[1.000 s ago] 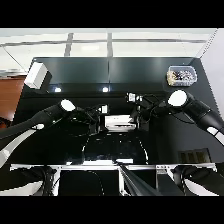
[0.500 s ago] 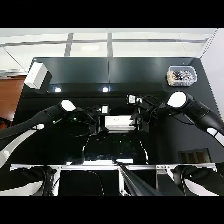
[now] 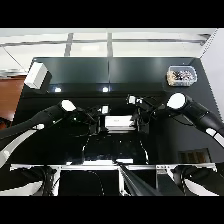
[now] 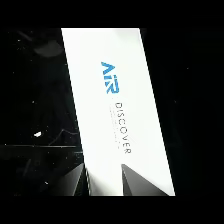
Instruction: Fold the box and place the chain.
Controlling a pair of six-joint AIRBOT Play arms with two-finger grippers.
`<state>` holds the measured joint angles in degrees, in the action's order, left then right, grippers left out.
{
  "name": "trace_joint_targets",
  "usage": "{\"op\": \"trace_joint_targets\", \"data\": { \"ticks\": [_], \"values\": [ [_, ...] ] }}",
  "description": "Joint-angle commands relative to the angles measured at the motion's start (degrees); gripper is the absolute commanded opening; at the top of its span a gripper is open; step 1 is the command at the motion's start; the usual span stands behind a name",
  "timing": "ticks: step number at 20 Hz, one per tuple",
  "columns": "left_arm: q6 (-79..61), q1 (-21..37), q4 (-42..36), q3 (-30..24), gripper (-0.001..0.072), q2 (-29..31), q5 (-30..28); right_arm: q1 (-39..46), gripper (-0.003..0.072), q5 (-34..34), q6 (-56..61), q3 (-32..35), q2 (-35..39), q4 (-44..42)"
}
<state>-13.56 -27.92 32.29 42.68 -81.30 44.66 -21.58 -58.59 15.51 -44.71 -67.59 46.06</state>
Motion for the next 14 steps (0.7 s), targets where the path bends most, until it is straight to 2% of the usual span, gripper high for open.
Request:
{"op": "trace_joint_targets", "data": {
  "ticks": [1, 5, 6, 7, 10, 12, 14],
  "values": [
    [0.15, 0.0, 0.0, 0.04, 0.0356, -0.02, -0.09, 0.55, 0.0288, -1.07, 6.86, 0.07, 1.9, -0.04],
    [0.15, 0.0, 0.0, 0.04, 0.0356, -0.02, -0.09, 3.32, 0.0286, -6.19, 28.13, 0.09, 5.95, -2.82],
    [0.15, 0.0, 0.0, 0.04, 0.0356, -0.02, -0.09, 3.43, 0.0166, -7.48, 35.45, 0.15, 5.88, -3.98],
    [0.15, 0.0, 0.0, 0.04, 0.0356, -0.02, -0.09, 2.97, 0.0013, -6.54, 40.44, 0.79, 5.88, -5.27],
    [0.17, 0.0, 0.0, 0.04, 0.0356, -0.02, -0.09, 0.79, 0.0016, 2.86, 46.93, 4.37, 5.29, -13.68],
    [0.17, 0.0, 0.0, 0.04, 0.0356, -0.02, -0.09, 0.31, 0.0016, 4.39, 47.01, 4.83, 2.86, -18.62],
    [0.17, 0.0, 0.0, 0.04, 0.0356, -0.02, -0.09, 0.04, 0.0017, 5.86, 47.01, 4.83, 0.02, -18.82]
  ]
}}
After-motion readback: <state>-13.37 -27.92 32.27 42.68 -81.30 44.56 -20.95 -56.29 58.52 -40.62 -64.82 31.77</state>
